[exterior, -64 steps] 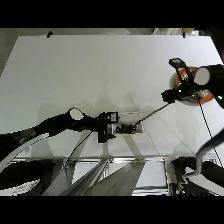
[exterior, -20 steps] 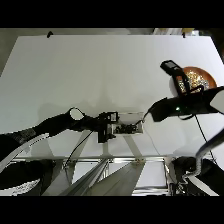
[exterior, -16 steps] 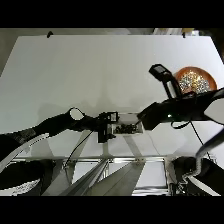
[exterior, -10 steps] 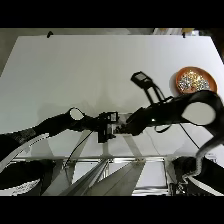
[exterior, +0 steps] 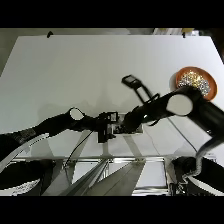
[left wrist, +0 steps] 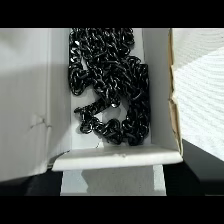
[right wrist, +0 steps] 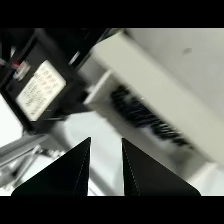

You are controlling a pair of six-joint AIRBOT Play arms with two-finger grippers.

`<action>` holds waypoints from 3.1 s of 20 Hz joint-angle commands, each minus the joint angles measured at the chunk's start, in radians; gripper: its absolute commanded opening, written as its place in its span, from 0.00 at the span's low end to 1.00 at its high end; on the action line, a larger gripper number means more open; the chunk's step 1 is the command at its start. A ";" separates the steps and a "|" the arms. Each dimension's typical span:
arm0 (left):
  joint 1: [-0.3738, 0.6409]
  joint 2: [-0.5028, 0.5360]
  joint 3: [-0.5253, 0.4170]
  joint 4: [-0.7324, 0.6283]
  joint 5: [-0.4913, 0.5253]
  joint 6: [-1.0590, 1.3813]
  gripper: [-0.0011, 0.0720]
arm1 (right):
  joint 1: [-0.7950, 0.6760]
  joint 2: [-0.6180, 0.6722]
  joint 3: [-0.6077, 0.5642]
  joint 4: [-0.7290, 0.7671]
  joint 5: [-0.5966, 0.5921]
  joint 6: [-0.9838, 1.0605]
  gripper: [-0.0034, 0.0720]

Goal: Fold the box and place the chain.

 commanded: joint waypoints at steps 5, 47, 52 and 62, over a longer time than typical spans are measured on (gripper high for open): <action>0.000 0.000 0.000 0.000 0.000 0.000 0.29 | -0.428 -0.031 0.024 -0.248 0.041 -0.028 0.10; 0.000 0.000 0.000 0.000 0.000 0.000 0.29 | -0.282 0.188 -0.087 -0.100 0.183 -0.050 0.06; 0.000 0.000 0.000 0.000 0.000 0.000 0.29 | -0.103 0.306 -0.087 0.041 0.103 -0.002 0.06; 0.000 0.000 0.000 0.000 0.000 0.000 0.29 | 0.051 0.084 -0.087 -0.042 -0.044 0.051 0.35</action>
